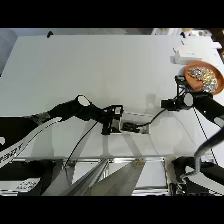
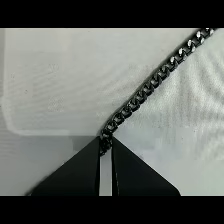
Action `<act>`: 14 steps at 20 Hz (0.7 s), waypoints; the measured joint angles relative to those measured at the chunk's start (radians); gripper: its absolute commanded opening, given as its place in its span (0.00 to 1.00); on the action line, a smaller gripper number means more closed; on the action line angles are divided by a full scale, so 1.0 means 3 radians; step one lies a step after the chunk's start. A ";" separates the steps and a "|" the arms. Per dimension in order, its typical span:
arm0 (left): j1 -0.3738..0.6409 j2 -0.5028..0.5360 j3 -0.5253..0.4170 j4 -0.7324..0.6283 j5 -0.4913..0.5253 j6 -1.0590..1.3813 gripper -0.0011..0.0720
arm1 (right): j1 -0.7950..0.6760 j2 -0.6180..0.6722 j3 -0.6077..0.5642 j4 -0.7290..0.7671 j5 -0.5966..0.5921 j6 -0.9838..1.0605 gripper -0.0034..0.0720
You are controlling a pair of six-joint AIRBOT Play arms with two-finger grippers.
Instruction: Fold the box and place the chain.
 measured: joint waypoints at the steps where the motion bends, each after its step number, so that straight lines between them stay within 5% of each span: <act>1: 0.0000 0.0000 0.0000 -0.0001 0.0001 0.0001 0.30 | 0.0029 0.0050 -0.0001 0.0024 0.0121 -0.0075 0.06; 8: 0.0000 0.0000 0.0000 -0.0001 0.0000 0.0001 0.30 | 0.0301 0.0774 0.0000 -0.0019 0.0629 -0.0287 0.06; 14: 0.0000 0.0000 0.0000 -0.0001 0.0000 0.0001 0.30 | 0.0708 0.1516 0.0000 0.0423 0.1244 -0.0387 0.06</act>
